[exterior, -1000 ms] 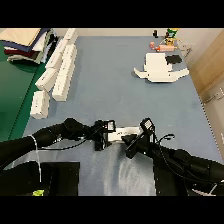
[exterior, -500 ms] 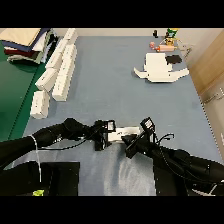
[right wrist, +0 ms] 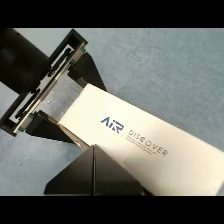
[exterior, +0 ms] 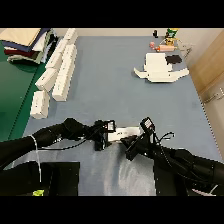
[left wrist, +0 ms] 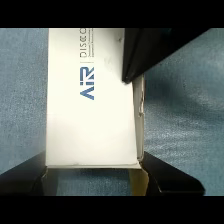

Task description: Fold the box.

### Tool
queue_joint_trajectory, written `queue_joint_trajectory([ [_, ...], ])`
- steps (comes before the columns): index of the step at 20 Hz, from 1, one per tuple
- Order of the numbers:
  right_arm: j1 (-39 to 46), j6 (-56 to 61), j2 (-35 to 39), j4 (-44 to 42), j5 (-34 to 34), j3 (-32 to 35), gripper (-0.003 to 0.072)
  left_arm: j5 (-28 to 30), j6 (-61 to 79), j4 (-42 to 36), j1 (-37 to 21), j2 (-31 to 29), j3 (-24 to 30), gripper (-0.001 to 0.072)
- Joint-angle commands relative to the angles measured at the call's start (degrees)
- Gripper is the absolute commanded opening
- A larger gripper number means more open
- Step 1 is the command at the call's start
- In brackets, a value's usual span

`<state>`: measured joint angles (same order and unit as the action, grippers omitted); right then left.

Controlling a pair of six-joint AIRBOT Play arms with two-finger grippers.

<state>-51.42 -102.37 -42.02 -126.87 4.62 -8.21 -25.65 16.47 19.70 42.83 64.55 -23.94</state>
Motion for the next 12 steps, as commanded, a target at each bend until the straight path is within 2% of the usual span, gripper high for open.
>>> queue_joint_trajectory([
  [1, 0.0, -0.3, 3.4, 2.6, 2.7, -0.7, 0.0005, 0.0, 0.0, 0.0, 0.0, 0.0, 0.0, 0.0466],
  [9, 0.8, -2.3, 3.4, 2.6, 2.2, -0.6, 0.0005, 0.0, 0.0, 0.0, 0.0, 0.0, 0.0, 0.0466],
  [12, 1.2, -4.3, 1.3, 2.9, 1.3, -0.6, 0.0005, 0.0, 0.0, 0.0, 0.0, 0.0, 0.0, 0.0467],
])
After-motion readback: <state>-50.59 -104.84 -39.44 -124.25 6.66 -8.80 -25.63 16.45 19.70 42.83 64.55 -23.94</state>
